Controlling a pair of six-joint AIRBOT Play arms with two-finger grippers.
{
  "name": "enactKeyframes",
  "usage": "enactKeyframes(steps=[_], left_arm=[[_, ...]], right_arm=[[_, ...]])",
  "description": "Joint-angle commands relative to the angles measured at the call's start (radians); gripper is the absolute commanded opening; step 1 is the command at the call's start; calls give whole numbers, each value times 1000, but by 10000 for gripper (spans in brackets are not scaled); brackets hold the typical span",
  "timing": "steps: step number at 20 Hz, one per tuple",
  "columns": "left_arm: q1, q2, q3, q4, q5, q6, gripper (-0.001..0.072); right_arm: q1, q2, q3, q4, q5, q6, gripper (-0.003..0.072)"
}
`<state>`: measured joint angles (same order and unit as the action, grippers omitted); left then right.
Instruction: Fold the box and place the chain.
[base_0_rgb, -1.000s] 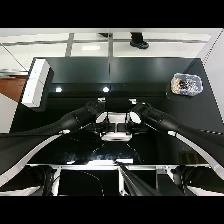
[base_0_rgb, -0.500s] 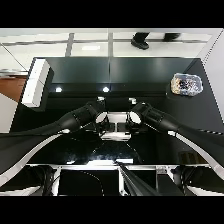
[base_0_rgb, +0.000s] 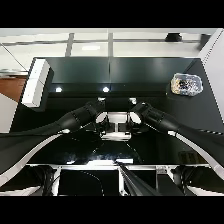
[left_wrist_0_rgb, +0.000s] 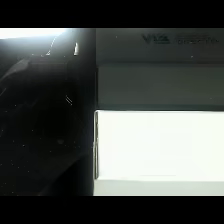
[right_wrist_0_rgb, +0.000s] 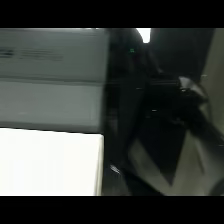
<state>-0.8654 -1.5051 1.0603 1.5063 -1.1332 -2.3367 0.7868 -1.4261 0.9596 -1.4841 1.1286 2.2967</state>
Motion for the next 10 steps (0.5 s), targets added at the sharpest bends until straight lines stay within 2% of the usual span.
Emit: enactKeyframes(steps=[1,10], left_arm=[[0,0,0,0,0,-1,34],[0,0,0,0,-1,-1,34]], right_arm=[[0,2,1,-2,-10,3,328],[0,17,1,-14,22,-13,328]])
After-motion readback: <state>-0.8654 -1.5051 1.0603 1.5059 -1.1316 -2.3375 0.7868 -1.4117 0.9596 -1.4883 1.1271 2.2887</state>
